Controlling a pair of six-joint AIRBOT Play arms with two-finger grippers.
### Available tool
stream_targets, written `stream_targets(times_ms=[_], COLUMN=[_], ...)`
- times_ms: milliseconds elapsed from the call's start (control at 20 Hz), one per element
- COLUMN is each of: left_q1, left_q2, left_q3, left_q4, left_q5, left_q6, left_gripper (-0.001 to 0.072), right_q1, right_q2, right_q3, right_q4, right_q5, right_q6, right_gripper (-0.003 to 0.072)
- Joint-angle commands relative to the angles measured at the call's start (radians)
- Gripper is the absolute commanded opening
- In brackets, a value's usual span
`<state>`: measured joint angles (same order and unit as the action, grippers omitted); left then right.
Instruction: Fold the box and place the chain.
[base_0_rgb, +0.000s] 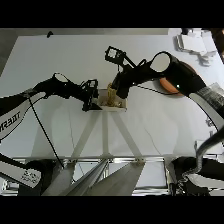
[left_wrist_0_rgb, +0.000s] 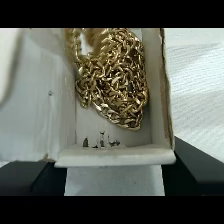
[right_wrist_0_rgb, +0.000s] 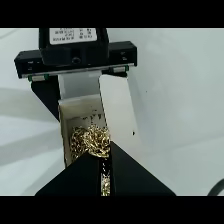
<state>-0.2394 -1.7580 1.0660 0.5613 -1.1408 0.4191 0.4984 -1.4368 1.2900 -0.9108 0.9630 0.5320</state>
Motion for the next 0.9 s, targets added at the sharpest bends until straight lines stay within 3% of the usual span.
stream_targets(times_ms=[0, 200, 450, 850], left_q1=[0.001, 0.001, 0.001, 0.001], left_q2=[0.000, 0.000, 0.000, 0.000], left_q3=[0.000, 0.000, 0.000, 0.000], left_q4=[0.000, 0.000, 0.000, 0.000], left_q5=[0.000, 0.000, 0.000, 0.000], left_q6=[0.000, 0.000, 0.000, 0.000], left_gripper=[0.0208, 0.0208, 0.0208, 0.0208], right_q1=[0.006, 0.008, 0.008, 0.010], right_q2=[-0.014, -0.014, -0.031, -0.079], right_q3=[0.009, 0.009, 0.009, 0.009], right_q4=[-0.035, 0.001, 0.145, 0.107], right_q5=[0.029, 0.016, -0.089, -0.080], right_q6=[0.021, 0.021, 0.021, 0.022], right_gripper=[0.0010, 0.0010, 0.0010, 0.0011])
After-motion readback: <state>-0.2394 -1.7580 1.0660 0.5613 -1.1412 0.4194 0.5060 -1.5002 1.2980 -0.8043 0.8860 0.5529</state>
